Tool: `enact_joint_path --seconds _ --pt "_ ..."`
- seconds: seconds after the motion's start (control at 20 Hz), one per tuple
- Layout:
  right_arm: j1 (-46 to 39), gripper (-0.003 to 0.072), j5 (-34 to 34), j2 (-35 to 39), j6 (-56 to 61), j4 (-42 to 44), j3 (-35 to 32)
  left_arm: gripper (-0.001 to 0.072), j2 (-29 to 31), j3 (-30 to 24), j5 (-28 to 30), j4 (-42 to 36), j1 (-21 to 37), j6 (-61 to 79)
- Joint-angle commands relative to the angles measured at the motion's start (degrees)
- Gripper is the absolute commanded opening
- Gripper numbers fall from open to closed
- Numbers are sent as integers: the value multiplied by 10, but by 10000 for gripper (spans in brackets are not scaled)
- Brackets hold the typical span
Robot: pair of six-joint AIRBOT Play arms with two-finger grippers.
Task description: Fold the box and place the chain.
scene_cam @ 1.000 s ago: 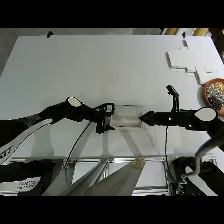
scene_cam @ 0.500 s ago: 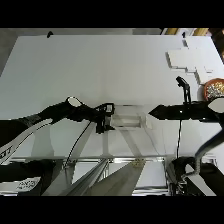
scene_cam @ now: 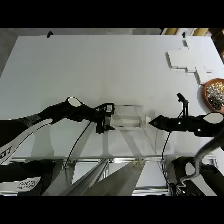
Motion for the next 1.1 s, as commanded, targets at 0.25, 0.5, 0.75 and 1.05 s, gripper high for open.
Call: enact_joint_path --seconds 0.25,0.5,0.75,1.05 --pt "28 536 -4 -4 -58 99 -28 36 0 0 0 0 0 -1" --pt "134 536 -83 -4 -63 143 -28 36 0 0 0 0 0 -1" --pt "141 513 -103 -4 -56 145 -14 36 0 0 0 0 0 -1" --pt "148 498 -103 -4 36 35 35 36 0 0 0 0 0 -1"
